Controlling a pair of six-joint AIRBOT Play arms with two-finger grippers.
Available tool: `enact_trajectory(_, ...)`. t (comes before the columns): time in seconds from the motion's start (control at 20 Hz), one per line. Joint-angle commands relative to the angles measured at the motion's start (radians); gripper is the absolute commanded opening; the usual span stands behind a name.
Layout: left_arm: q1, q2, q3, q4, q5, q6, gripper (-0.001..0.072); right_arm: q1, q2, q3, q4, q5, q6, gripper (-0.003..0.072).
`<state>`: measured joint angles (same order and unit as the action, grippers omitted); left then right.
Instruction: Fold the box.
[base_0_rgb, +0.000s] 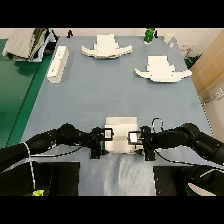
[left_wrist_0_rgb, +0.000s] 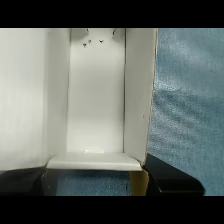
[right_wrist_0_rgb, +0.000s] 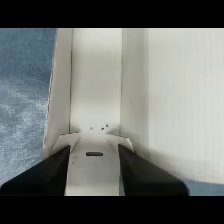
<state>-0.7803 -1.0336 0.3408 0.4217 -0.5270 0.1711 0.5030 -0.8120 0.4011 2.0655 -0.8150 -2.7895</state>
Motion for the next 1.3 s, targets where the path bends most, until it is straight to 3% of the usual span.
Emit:
enact_trajectory(0.0, 0.001, 0.0, 0.001, -0.003, 0.001, -0.003, 0.0509, 0.01, -0.011, 0.0, 0.01, 0.012, -0.003, 0.0597)
enact_trajectory(0.4, 0.001, 0.0, 0.001, -0.003, 0.001, -0.003, 0.051, 0.01, -0.002, 0.0, -0.002, -0.006, 0.024, 0.0579)
enact_trajectory(0.45, 0.001, 0.0, 0.001, -0.003, 0.001, -0.003, 0.0509, 0.009, 0.004, 0.001, -0.018, -0.018, 0.077, 0.049)
enact_trajectory(0.55, 0.001, 0.0, 0.001, -0.003, 0.001, -0.003, 0.051, 0.008, 0.028, 0.014, -0.128, -0.085, 0.319, 0.0163)
enact_trajectory(0.6, 0.001, 0.0, 0.001, -0.003, 0.001, -0.003, 0.0509, 0.008, 0.043, 0.029, -0.22, -0.136, 0.525, 0.0059)
enact_trajectory(0.65, 0.001, 0.0, 0.001, -0.003, 0.001, -0.003, 0.0509, 0.008, 0.058, 0.044, -0.307, -0.188, 0.728, 0.0003)
enact_trajectory(0.8, 0.001, 0.0, 0.001, -0.003, 0.001, -0.003, 0.0509, 0.008, 0.123, 0.085, -0.542, -0.335, 1.167, 0.0003)
enact_trajectory(0.95, 0.001, 0.0, 0.001, -0.003, 0.001, -0.003, 0.0509, -0.009, 0.18, 0.094, -0.89, -0.444, 1.613, 0.0001)
enact_trajectory(1.05, 0.001, 0.0, 0.001, -0.003, 0.001, -0.003, 0.051, -0.096, 0.174, 0.092, -0.874, -0.504, 1.679, 0.0001)
enact_trajectory(1.25, 0.001, 0.0, 0.001, -0.003, 0.001, -0.003, 0.0509, -0.37, 0.072, 0.09, -0.56, -0.488, 1.603, 0.0002)
